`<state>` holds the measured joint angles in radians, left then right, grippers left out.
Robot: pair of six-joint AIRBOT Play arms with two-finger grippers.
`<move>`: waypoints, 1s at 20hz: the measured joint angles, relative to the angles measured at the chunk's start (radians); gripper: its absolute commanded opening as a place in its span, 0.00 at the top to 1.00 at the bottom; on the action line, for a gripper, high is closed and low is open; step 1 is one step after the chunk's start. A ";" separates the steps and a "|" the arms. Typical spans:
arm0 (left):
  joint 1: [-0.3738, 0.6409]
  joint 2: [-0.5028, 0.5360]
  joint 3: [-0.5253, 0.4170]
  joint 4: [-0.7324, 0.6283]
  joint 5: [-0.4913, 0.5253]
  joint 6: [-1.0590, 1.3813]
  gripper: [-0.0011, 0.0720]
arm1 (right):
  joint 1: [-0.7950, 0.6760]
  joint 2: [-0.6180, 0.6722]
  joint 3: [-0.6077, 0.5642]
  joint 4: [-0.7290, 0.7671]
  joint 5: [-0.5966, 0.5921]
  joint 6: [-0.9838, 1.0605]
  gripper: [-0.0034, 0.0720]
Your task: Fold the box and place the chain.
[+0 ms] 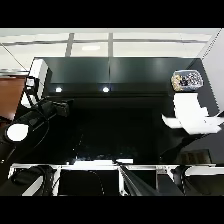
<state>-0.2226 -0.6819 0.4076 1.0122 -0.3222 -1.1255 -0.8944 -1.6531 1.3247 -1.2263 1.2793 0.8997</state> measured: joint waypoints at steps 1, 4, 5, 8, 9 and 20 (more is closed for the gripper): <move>0.000 -0.006 0.000 0.000 0.000 0.000 0.01 | 0.003 0.000 0.001 -0.001 0.015 -0.003 0.94; -0.001 -0.016 0.000 -0.003 0.000 0.000 0.01 | 0.010 0.008 0.002 0.046 0.075 -0.011 0.94; -0.001 -0.017 0.000 -0.004 -0.001 -0.002 0.01 | 0.012 0.013 0.001 0.088 0.098 -0.012 0.94; -0.001 -0.019 0.000 -0.026 0.000 -0.003 0.02 | 0.032 0.055 -0.047 0.265 0.149 -0.026 0.94; -0.001 -0.020 0.000 -0.039 -0.003 -0.003 0.02 | 0.047 0.080 -0.080 0.327 0.151 -0.040 0.94; -0.022 -0.123 0.075 -0.191 -0.213 -0.019 0.02 | 0.549 0.613 -0.801 0.881 -0.288 -0.262 0.94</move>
<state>-0.2443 -0.8047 0.4828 0.8211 -0.5354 -1.1442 -0.3450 -1.0405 0.5240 -0.3454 0.9909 0.6373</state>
